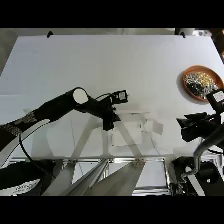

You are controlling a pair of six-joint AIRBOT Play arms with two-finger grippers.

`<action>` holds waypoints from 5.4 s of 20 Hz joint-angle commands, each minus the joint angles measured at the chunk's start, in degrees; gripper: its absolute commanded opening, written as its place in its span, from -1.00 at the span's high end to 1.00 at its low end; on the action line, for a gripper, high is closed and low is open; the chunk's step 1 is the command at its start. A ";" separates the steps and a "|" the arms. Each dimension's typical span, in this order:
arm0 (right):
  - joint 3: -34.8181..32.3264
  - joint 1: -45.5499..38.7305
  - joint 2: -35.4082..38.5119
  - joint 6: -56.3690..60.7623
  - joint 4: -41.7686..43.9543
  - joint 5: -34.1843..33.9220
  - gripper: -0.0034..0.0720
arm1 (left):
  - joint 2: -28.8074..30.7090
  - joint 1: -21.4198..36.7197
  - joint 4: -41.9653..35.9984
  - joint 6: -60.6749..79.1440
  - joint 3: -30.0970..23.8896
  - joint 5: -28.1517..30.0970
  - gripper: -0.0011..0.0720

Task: Fold the box and place the chain.

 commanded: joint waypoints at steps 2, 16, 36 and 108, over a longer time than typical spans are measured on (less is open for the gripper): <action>-0.02 -0.17 -0.59 0.00 -0.22 -1.95 0.01 | -0.07 -0.15 -3.23 5.14 -4.48 6.56 0.97; -0.02 -0.17 -3.08 0.00 -0.02 -3.17 0.01 | -2.10 -0.15 -3.37 10.49 -4.52 11.30 0.95; -0.02 -0.17 -3.08 0.00 -0.02 -3.82 0.01 | -7.52 4.50 -15.21 25.49 -4.52 0.37 0.96; -8.61 8.50 -9.75 -47.39 21.03 -0.61 -0.56 | -4.46 4.33 -5.09 20.04 -4.52 2.49 0.93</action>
